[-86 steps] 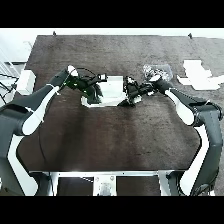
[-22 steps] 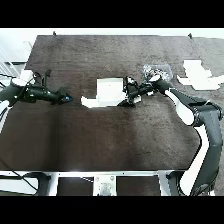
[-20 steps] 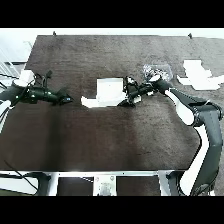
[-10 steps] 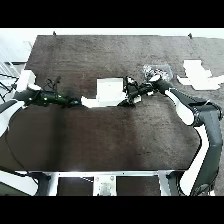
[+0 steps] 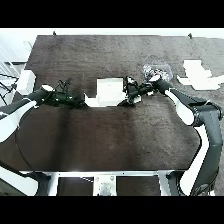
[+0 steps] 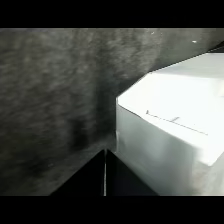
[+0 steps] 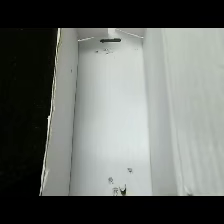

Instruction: Fold the box and place the chain.

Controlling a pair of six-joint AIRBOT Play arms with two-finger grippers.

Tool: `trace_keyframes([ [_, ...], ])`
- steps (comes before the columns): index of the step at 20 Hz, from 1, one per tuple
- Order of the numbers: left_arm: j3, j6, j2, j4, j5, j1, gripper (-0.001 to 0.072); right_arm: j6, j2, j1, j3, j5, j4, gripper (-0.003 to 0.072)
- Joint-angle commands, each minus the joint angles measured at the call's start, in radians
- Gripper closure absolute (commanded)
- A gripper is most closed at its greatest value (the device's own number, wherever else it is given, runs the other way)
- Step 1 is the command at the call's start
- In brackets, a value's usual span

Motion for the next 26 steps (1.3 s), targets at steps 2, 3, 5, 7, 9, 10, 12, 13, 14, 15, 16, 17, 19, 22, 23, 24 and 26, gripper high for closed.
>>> trace_keyframes([
  [2, 0.048, -0.003, 0.005, -0.008, -0.037, -0.010, 0.0638, 0.000, 0.001, 0.000, 0.000, 0.000, 0.000, 0.0101],
  [3, 0.060, -0.004, 0.005, -0.010, -0.047, -0.010, 0.0630, 0.000, 0.001, 0.000, 0.000, 0.000, 0.000, 0.0101],
  [5, 0.076, 0.005, 0.005, -0.020, -0.076, -0.010, 0.0568, 0.000, 0.001, 0.000, 0.000, 0.000, 0.000, 0.0100],
  [7, 0.084, 0.049, 0.005, -0.047, -0.096, -0.010, 0.0565, 0.000, 0.001, 0.000, 0.000, 0.000, 0.000, 0.0100],
  [9, 0.084, 0.091, 0.005, -0.074, -0.107, -0.010, 0.0508, 0.000, 0.001, 0.000, 0.000, 0.000, 0.000, 0.0101],
  [10, 0.084, 0.103, 0.005, -0.079, -0.114, -0.010, 0.0508, 0.000, 0.001, 0.000, 0.000, 0.000, 0.000, 0.0100],
  [12, 0.084, 0.129, 0.005, -0.082, -0.125, -0.010, 0.0386, 0.000, 0.001, 0.000, 0.000, 0.000, 0.000, 0.0100],
  [13, 0.084, 0.129, 0.005, -0.087, -0.125, -0.010, 0.0386, 0.000, 0.001, 0.000, 0.000, 0.000, 0.000, 0.0100],
  [14, 0.084, 0.129, 0.005, -0.098, -0.128, -0.010, 0.0386, 0.000, 0.001, 0.000, 0.000, 0.000, 0.000, 0.0100],
  [15, 0.084, 0.132, 0.005, -0.112, -0.133, -0.010, 0.0386, 0.000, 0.001, 0.000, 0.000, 0.000, 0.000, 0.0100],
  [16, 0.084, 0.134, 0.005, -0.119, -0.136, -0.010, 0.0385, 0.000, 0.001, 0.000, 0.000, 0.000, 0.000, 0.0100],
  [17, 0.084, 0.135, 0.005, -0.120, -0.134, -0.012, 0.0376, 0.000, 0.001, 0.000, 0.000, 0.000, 0.000, 0.0100],
  [19, 0.084, 0.135, 0.005, -0.120, -0.110, -0.025, 0.0316, 0.000, 0.001, 0.000, 0.000, 0.000, 0.000, 0.0100],
  [22, 0.084, 0.133, 0.005, -0.138, -0.096, -0.045, 0.0316, 0.000, 0.001, 0.000, 0.000, 0.000, 0.000, 0.0100],
  [23, 0.084, 0.121, 0.005, -0.141, -0.087, -0.050, 0.0316, 0.000, 0.001, 0.000, 0.000, 0.000, 0.000, 0.0100],
  [24, 0.084, 0.107, 0.005, -0.145, -0.087, -0.052, 0.0316, 0.000, 0.001, 0.000, 0.000, 0.000, 0.000, 0.0100],
  [26, 0.084, 0.076, 0.005, -0.145, -0.095, -0.052, 0.0316, 0.000, 0.001, 0.000, 0.000, 0.000, 0.000, 0.0100],
])
